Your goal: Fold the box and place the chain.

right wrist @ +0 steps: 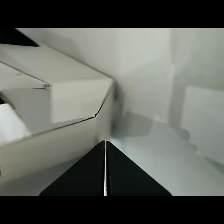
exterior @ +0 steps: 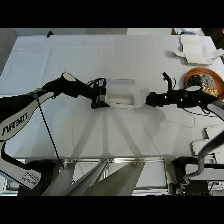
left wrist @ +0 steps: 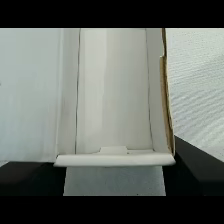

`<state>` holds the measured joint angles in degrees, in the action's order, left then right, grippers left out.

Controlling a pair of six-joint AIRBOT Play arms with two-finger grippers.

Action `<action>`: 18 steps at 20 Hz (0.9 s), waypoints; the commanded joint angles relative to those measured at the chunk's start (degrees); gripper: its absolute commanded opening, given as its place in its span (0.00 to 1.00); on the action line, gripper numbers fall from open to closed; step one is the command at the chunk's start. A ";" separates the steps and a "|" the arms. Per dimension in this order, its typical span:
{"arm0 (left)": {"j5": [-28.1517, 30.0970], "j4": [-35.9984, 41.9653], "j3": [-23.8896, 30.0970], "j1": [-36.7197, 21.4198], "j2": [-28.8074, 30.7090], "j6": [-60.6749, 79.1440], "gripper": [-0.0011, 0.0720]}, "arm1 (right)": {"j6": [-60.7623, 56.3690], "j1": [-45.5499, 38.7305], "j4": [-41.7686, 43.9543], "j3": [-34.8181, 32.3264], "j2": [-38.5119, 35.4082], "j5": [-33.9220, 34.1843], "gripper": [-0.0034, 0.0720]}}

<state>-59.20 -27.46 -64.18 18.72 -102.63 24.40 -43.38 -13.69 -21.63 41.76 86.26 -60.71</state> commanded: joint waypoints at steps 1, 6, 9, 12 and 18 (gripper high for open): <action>0.00 -0.02 0.00 -0.07 0.02 0.02 0.33 | 3.82 0.31 7.28 -0.02 0.17 -4.00 0.07; 0.00 -0.02 0.00 -0.07 0.04 0.02 0.33 | 4.07 2.01 7.32 -0.02 0.17 -2.75 0.54; 0.00 -0.02 0.00 -0.07 0.04 0.02 0.33 | 4.09 4.52 7.28 -0.02 0.15 -0.04 0.55; 0.00 -0.02 0.00 -0.07 0.02 0.02 0.33 | 4.33 6.86 6.84 0.02 -0.07 3.45 0.55; 0.00 -0.02 0.00 -0.07 0.04 0.02 0.33 | 4.37 11.50 4.94 0.04 -0.07 11.91 0.58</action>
